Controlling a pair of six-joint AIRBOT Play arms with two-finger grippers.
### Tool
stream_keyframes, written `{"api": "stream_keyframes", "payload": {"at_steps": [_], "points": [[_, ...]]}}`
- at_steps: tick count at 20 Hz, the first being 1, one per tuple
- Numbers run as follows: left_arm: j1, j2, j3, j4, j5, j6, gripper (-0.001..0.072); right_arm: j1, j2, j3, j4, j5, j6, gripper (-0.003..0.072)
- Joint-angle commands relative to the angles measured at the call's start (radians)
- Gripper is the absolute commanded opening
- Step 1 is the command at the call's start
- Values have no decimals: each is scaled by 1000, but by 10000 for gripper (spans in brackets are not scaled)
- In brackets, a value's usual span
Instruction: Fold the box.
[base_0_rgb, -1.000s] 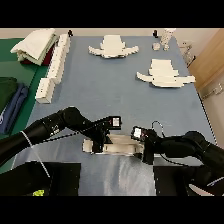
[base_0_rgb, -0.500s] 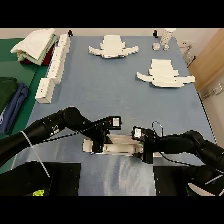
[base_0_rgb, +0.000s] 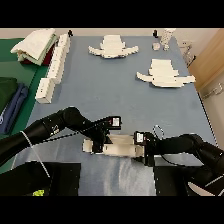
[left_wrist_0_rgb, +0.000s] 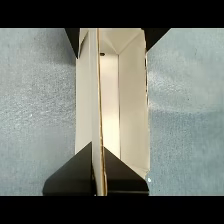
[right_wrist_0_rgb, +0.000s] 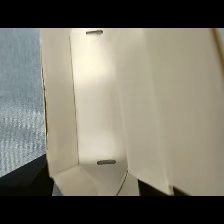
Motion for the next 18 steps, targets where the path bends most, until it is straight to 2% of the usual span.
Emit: {"api": "stream_keyframes", "payload": {"at_steps": [1,10,11,14,18], "points": [[0,0,1,0,0,0,16,-11,-29,-4,14,2,-36,719],[0,0,1,0,0,0,16,-10,-53,-4,14,2,-54,716],[0,0,1,0,0,0,16,-10,-56,-4,14,2,-54,697],[0,0,1,0,0,1,16,-10,-68,-4,14,1,-54,515],[0,0,1,0,0,0,16,-10,-75,-4,8,2,-54,512]]}}
